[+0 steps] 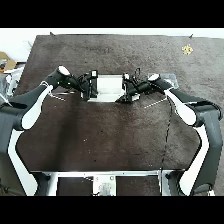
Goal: Fold the box and place the chain.
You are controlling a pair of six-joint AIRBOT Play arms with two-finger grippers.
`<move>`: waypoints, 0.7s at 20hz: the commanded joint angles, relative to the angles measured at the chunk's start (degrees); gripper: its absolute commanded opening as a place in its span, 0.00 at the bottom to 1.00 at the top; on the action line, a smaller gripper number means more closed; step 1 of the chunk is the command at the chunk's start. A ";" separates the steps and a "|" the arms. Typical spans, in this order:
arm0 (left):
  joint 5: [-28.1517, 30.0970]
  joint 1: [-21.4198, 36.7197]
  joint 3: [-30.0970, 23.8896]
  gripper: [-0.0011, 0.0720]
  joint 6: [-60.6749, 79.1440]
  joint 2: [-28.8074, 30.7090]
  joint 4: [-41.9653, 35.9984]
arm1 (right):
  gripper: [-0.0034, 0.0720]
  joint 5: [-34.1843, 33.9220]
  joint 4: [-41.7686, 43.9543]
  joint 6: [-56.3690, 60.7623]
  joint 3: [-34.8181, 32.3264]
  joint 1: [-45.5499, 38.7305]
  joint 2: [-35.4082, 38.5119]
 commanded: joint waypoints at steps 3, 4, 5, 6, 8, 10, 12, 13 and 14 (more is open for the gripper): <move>1.40 -0.50 -1.01 0.31 2.05 -0.09 -4.90 | 0.56 0.02 0.02 0.04 -0.02 0.02 0.02; 1.81 -0.79 -1.01 0.31 2.05 -0.09 -4.83 | 0.56 -0.02 0.02 0.04 -0.02 0.02 0.02; 2.01 -1.11 -1.01 0.31 2.05 -0.09 -4.85 | 0.56 0.00 0.02 0.04 -0.02 0.02 0.02; 2.16 -1.44 -1.01 0.31 2.03 -0.09 -4.81 | 0.56 0.02 0.02 0.04 -0.02 0.02 0.02; 2.21 -1.44 -1.01 0.31 1.86 -0.09 -3.56 | 0.56 0.02 0.02 0.04 -0.02 0.02 0.02; 2.21 -1.33 -1.01 0.31 0.79 -0.09 -0.90 | 0.56 0.02 0.02 0.04 -0.02 0.02 0.02; 1.99 -1.33 -1.01 0.31 0.70 -0.09 0.72 | 0.56 0.02 0.02 0.04 -0.02 0.02 0.02; 1.75 -1.33 -0.98 0.43 0.72 -0.09 0.26 | 0.56 0.00 0.02 0.04 -0.02 0.02 0.02; 1.84 -1.33 -0.98 0.79 0.59 -0.09 -0.83 | 0.56 0.02 0.02 0.04 -0.02 0.04 0.02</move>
